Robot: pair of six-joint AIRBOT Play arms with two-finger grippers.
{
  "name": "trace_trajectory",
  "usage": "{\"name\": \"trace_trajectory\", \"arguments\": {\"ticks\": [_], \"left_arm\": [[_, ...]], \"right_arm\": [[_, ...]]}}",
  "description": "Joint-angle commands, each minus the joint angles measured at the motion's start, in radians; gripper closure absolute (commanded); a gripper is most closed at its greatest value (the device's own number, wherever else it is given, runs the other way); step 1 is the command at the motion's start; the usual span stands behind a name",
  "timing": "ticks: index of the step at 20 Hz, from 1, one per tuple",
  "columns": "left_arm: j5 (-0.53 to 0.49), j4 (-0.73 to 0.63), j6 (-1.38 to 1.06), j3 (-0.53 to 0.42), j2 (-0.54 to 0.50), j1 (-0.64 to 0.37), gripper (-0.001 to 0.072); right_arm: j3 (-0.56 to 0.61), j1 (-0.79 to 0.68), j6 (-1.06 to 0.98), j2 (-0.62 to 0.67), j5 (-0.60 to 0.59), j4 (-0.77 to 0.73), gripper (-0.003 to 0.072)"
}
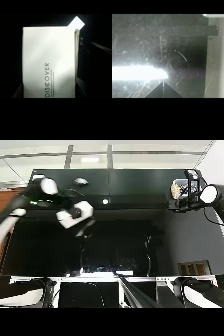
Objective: Fold the box and place the chain.
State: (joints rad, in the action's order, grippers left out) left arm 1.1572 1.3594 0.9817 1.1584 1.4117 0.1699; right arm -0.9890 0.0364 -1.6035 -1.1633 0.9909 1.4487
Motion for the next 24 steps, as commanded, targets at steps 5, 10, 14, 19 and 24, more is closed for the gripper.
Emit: {"name": "trace_trajectory", "arguments": {"ticks": [5,10,14,19,24], "left_arm": [[0.15,0.079,0.256,-0.094,-0.116,-0.584,0.0424],[-0.08,-0.087,0.124,-0.093,-0.107,-0.682,0.0436],[-0.23,-0.134,0.047,-0.092,-0.059,-0.681,0.0436],[-0.348,-0.131,-0.073,-0.092,-0.008,-0.63,0.0435],[-0.418,-0.134,-0.072,-0.092,0.052,-0.609,0.0435]], "right_arm": [[0.0,-0.001,0.0,0.0,-0.003,0.0,0.0674],[0.0,0.0,0.0,0.0,-0.004,0.0,0.0674],[0.0,0.0,0.0,0.0,-0.004,0.0,0.0674],[0.0,0.0,0.0,0.0,-0.013,-0.001,0.0674],[0.0,0.0,-0.001,0.0,-0.023,-0.001,0.0675]]}}
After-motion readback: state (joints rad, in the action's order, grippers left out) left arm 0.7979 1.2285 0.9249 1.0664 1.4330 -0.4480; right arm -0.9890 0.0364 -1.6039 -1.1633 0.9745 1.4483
